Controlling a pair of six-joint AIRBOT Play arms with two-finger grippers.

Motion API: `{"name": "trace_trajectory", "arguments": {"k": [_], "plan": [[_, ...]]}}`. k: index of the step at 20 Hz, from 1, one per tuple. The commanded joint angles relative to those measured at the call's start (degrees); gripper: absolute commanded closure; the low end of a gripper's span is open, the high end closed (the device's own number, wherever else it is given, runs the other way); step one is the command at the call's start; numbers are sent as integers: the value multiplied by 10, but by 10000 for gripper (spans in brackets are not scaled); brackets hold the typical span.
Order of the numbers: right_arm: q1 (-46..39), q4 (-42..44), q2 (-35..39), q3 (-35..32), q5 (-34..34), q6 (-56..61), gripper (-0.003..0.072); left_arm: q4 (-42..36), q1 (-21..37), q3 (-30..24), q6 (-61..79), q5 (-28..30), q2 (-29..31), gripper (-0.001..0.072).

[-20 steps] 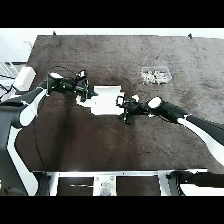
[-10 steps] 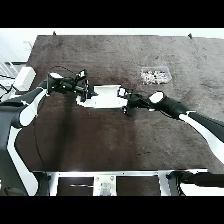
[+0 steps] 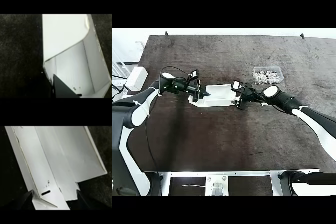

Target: Fold the box and place the chain.

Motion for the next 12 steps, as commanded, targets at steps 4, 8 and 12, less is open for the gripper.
{"name": "trace_trajectory", "arguments": {"k": [4,8,12], "plan": [[-29,23,-38,42,78,-38,39,0,0,0,0,0,0,689],[-38,28,-50,62,96,-66,39,0,0,0,0,0,0,689],[-56,28,-71,87,142,-75,39,0,0,0,0,0,0,689]]}}
